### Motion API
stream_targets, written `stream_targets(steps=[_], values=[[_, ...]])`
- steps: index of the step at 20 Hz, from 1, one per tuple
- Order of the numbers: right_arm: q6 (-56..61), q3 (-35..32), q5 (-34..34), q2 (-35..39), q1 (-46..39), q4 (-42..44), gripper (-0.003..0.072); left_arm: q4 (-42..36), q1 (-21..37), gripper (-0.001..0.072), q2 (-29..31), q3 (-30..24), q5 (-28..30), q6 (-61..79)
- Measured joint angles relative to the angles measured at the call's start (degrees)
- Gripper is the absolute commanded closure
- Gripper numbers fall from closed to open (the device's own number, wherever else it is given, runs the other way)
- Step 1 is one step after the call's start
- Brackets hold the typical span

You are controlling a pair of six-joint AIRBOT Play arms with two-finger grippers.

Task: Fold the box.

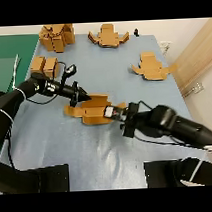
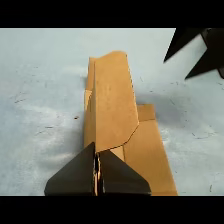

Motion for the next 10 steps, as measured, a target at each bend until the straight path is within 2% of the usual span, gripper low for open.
stream_targets(steps=[4, 5, 10], values=[[5.2, -0.1, 7.4, -7.9, 5.6, -6.7, 0.0248, -0.2, -0.2, 0.0699, 0.7, -2.7, 1.3, 2.3], [6.0, -0.1, 9.4, -9.6, 6.2, -8.1, 0.0214, -0.2, -0.2, 0.0699, 0.8, -2.9, 1.3, 2.6], [7.8, -0.1, 17.1, -13.9, 6.9, -12.9, 0.0212, 0.1, 0.0, 0.0697, 0.9, -3.5, 0.4, 2.4]])
